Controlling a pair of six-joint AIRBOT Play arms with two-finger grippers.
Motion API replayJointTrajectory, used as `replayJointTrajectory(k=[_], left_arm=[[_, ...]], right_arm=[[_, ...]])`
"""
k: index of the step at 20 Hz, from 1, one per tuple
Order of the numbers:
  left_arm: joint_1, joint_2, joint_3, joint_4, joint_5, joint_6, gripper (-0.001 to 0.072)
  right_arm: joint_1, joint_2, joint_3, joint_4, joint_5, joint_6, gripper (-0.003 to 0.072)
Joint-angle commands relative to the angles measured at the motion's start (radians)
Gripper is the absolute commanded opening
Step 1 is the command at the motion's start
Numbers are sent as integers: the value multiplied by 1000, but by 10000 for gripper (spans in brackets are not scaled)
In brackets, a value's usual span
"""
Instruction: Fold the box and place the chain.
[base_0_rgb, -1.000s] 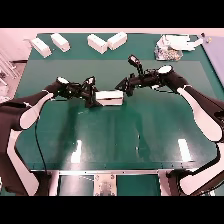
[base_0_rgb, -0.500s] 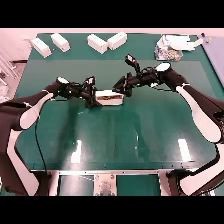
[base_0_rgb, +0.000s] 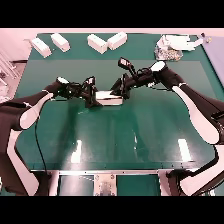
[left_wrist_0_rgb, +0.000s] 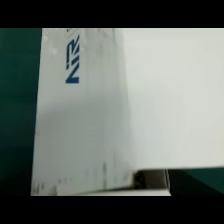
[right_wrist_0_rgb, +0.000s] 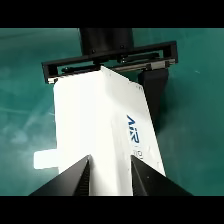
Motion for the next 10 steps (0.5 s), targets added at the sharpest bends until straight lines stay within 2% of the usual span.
replayJointTrajectory(k=[1, 3, 10], left_arm=[[0, 1, 1, 0, 0, 0, 513], [0, 1, 1, 0, 0, 0, 513], [0, 1, 1, 0, 0, 0, 513]], right_arm=[[8, -11, 29, -61, -11, 0, 342], [17, -21, 49, -78, 13, 0, 367], [45, -22, 61, -138, 13, -1, 364]])
